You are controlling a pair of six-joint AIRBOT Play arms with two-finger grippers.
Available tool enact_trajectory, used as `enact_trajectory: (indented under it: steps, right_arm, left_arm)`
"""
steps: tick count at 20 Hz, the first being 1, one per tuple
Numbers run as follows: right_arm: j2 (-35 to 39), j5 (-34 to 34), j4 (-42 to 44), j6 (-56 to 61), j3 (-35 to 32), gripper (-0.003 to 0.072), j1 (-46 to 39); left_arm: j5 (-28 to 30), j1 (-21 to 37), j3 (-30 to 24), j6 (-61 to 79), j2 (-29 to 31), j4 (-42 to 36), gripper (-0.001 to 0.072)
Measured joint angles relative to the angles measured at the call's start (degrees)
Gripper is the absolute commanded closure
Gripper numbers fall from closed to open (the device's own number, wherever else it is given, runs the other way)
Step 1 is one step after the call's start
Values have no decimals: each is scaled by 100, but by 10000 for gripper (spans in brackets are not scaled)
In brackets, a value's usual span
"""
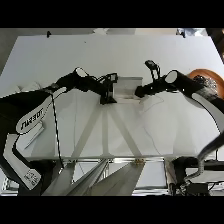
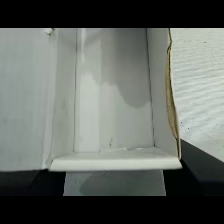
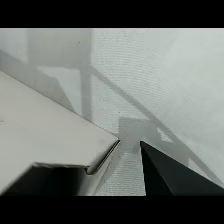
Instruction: Fold the box and place the chain.
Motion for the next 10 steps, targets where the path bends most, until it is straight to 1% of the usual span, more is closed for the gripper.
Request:
enact_trajectory:
  steps: [3, 6, 8, 10]
  right_arm:
    - [28, -22, -844, 957, 35, 258, 354]
    - [46, -76, -1464, 1899, 50, 260, 605]
    - [46, -101, -1690, 2369, 63, 351, 717]
    - [46, -105, -1814, 2730, 103, 351, 798]
  left_arm:
    - [-4, 0, 0, 0, 0, 2, 272]
    - [-4, 2, 0, 2, 0, 4, 272]
    - [-2, 2, 0, 0, 0, 4, 272]
    - [-2, 2, 0, -2, 0, 4, 272]
